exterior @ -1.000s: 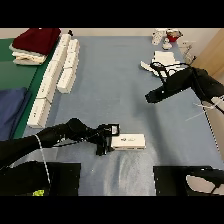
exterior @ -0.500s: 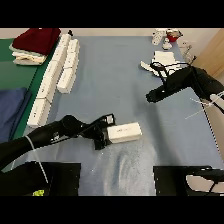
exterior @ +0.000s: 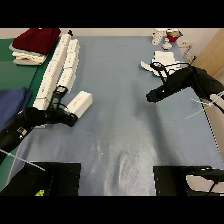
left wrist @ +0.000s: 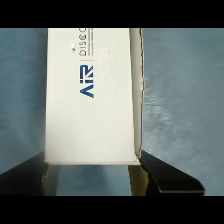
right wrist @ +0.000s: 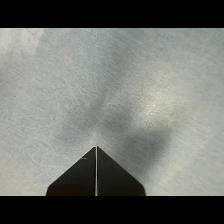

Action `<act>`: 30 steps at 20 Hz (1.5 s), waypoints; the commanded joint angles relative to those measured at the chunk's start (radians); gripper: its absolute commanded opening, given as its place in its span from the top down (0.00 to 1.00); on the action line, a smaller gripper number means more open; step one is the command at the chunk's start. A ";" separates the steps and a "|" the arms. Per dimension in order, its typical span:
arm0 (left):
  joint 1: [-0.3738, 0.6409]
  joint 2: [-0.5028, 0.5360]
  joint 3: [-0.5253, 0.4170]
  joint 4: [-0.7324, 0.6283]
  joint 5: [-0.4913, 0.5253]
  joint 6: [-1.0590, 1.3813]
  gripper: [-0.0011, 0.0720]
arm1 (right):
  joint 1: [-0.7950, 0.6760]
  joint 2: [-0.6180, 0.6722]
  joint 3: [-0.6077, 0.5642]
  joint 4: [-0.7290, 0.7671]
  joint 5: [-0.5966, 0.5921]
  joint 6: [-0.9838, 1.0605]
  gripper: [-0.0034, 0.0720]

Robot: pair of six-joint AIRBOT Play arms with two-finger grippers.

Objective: Fold the box.

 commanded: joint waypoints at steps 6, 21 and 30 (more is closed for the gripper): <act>0.195 -0.096 -0.011 0.019 0.200 -0.114 0.25 | 0.000 -0.001 0.001 0.000 0.000 0.000 0.95; 0.096 -0.472 0.196 -0.016 0.507 -0.112 0.25 | 0.000 -0.001 0.001 0.001 0.000 0.000 0.95; 0.098 -0.563 0.266 -0.011 0.508 -0.097 0.25 | 0.000 -0.001 0.001 0.000 0.000 0.000 0.95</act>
